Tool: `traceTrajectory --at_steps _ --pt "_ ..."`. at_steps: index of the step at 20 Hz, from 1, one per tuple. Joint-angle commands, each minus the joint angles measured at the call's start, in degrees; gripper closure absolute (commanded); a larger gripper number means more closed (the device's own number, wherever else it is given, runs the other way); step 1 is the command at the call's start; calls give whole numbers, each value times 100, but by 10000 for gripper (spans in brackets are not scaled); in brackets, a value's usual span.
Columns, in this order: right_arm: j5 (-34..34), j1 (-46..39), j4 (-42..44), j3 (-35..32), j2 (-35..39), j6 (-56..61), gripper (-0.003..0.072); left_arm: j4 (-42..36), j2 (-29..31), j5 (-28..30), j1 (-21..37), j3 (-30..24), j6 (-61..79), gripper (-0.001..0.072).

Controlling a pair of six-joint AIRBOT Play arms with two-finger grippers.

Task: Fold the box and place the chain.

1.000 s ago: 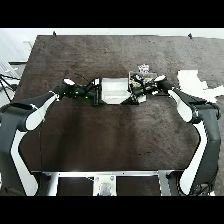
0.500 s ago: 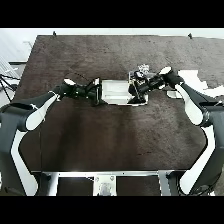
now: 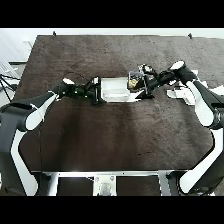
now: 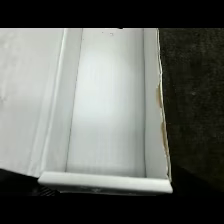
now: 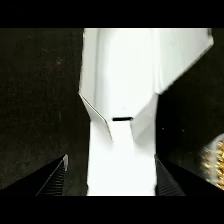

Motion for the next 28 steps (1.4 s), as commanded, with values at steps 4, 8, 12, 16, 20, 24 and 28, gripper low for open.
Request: traceTrajectory --at_steps 4,8,12,16,20,24,28 --pt "442 -63 693 0 216 133 84 2 2 -186 -2 -4 9 259" --pt "621 98 1027 -55 205 127 502 4 2 -168 -2 -4 15 259" --pt "376 365 1327 -173 164 127 676 7 2 -162 -2 -4 15 260" --pt "-387 599 1327 -184 146 129 676 101 2 -179 -2 -9 11 259" --pt "-1049 678 1567 -184 144 129 677 173 2 -179 -2 -9 11 259" --pt "-1471 671 1670 -184 136 133 677 173 2 -181 -2 -9 9 259" --pt "-1718 673 1665 -184 -66 155 677 175 2 -181 -2 -9 4 260"
